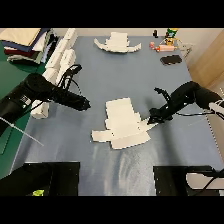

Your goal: Fold the box.

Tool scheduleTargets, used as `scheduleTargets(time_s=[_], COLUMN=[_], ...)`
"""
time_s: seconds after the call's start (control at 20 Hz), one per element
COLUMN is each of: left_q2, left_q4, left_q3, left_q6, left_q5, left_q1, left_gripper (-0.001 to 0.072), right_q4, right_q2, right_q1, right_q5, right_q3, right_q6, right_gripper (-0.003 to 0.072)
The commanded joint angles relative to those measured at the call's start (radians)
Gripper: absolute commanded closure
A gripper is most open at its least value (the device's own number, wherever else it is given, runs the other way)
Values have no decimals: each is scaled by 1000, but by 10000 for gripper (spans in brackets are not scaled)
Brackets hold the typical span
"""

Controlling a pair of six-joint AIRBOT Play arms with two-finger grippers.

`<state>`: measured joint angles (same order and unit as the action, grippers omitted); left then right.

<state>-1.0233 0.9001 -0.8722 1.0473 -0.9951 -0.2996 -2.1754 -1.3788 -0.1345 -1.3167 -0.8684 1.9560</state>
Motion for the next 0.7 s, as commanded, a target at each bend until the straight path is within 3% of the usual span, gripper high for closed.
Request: scheduleTargets(time_s=[0.0,0.2,0.45,0.55,0.65], left_q2=[1,1,-71,-125,-170], left_q4=[-27,-82,-146,-186,-195], left_q3=[-1,-18,-18,-18,-18], left_q6=[0,-1,-40,-61,-89], left_q5=[10,-34,-193,-219,-219], left_q1=[8,94,249,272,271], left_gripper=[697,697,691,244,223], right_q4=[-91,-300,-312,-312,-309], right_q2=[26,198,419,446,454], right_q1=[33,46,125,130,130], right_q5=[13,134,330,359,358], right_q3=[41,237,463,494,497], right_q6=[55,164,165,166,196], right_gripper=[686,686,687,687,686])
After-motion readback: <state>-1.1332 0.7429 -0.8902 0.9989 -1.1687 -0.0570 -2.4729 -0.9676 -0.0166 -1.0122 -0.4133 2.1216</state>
